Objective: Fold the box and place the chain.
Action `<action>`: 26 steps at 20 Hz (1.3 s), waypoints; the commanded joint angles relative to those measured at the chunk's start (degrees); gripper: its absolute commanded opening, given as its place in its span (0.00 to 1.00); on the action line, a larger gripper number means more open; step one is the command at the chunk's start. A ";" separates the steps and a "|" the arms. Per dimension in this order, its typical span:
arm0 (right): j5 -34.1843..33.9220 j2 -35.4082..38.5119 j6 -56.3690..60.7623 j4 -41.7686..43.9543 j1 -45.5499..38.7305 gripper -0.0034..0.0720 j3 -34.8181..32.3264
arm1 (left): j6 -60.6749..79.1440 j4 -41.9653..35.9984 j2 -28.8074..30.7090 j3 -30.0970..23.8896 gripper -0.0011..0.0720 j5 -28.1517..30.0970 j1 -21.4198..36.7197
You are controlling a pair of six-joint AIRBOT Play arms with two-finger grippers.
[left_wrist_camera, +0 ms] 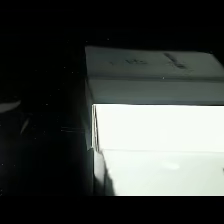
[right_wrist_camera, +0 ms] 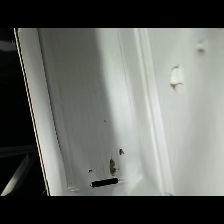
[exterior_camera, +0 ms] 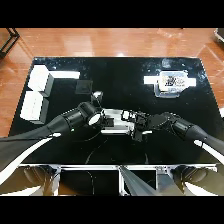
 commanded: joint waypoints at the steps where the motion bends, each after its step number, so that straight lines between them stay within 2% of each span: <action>1: -0.15 -0.02 0.11 0.04 0.02 0.22 0.00 | 0.90 -0.61 -0.04 0.07 0.10 0.26 0.04; 3: -0.15 -0.02 0.11 0.04 0.02 0.22 0.00 | 0.83 -1.25 -0.04 0.11 0.30 -0.09 0.07; 5: -0.17 -0.02 0.11 0.04 0.02 0.22 0.00 | 0.85 -1.60 -0.04 0.13 0.32 -0.92 0.17; 7: -0.15 -0.02 0.11 0.04 0.02 0.22 0.00 | 0.85 -0.90 -0.04 0.70 0.72 -2.32 0.17; 9: -0.15 -0.02 0.11 0.04 0.02 0.22 0.00 | 0.85 1.25 -0.04 2.23 0.79 -3.96 0.17; 16: -0.17 -0.02 0.11 0.07 0.02 0.22 0.00 | 0.83 1.53 -1.38 4.00 0.77 -5.49 1.49; 17: -0.17 -0.02 0.11 0.07 0.02 0.22 0.00 | 0.83 1.55 -1.60 4.00 0.75 -5.97 1.60; 18: -0.17 -0.02 0.13 0.07 0.02 0.22 0.00 | 0.90 1.55 -1.75 4.00 0.59 -6.54 1.68; 19: -0.15 -0.02 0.11 0.07 0.02 0.22 0.00 | 1.03 1.57 -1.86 4.00 0.51 -7.15 1.75; 20: -0.09 -0.02 0.11 0.07 0.02 0.22 0.00 | 1.05 1.27 -2.01 4.02 0.51 -7.61 1.97; 22: 0.07 -0.02 0.11 0.07 0.02 0.22 0.00 | 1.05 -0.44 -2.45 4.02 0.44 -7.61 2.10; 26: 0.04 -0.02 0.11 0.07 0.02 0.22 0.00 | 1.03 -1.64 -3.67 4.02 0.44 -7.19 2.05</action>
